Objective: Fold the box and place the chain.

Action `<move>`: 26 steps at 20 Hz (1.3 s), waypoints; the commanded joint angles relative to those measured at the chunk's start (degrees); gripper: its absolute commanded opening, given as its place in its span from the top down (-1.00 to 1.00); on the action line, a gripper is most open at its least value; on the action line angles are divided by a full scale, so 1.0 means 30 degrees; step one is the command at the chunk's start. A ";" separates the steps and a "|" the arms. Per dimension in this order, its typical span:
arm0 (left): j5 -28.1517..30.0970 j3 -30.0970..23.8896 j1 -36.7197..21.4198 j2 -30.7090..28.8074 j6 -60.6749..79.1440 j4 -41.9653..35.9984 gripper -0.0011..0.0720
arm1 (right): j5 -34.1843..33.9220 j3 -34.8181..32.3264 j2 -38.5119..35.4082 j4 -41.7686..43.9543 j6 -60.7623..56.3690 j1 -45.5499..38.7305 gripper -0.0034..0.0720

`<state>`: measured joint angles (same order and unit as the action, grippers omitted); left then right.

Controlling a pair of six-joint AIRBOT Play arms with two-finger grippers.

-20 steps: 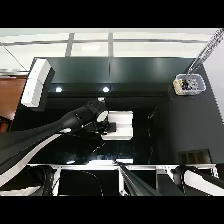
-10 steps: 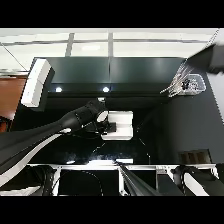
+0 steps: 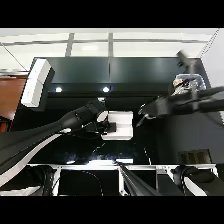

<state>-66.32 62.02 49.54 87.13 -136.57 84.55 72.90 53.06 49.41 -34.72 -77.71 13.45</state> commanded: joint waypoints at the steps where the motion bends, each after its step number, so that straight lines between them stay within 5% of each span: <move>1: 0.0022 0.0000 -0.0007 0.0000 0.0007 0.0007 0.88 | -0.3723 -0.2637 0.0117 0.1290 -0.0240 0.2667 0.89; 23: 0.0007 0.0000 0.0000 0.0000 0.0007 0.0007 0.88 | -0.6717 -0.3111 0.1880 -0.1093 -0.1668 0.4248 0.83; 25: 0.0015 0.0000 -0.0007 0.0000 0.0000 0.0007 0.89 | -0.6659 -0.3104 0.1880 -0.1137 -0.1676 0.4146 -0.11; 26: 0.0007 0.0000 0.0000 0.0000 0.0000 0.0007 0.88 | -0.6528 -0.3060 0.1872 -0.1260 -0.1989 0.3745 -0.11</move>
<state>-66.37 62.02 49.54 87.13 -136.57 84.55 53.23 43.75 55.00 -37.56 -82.54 25.76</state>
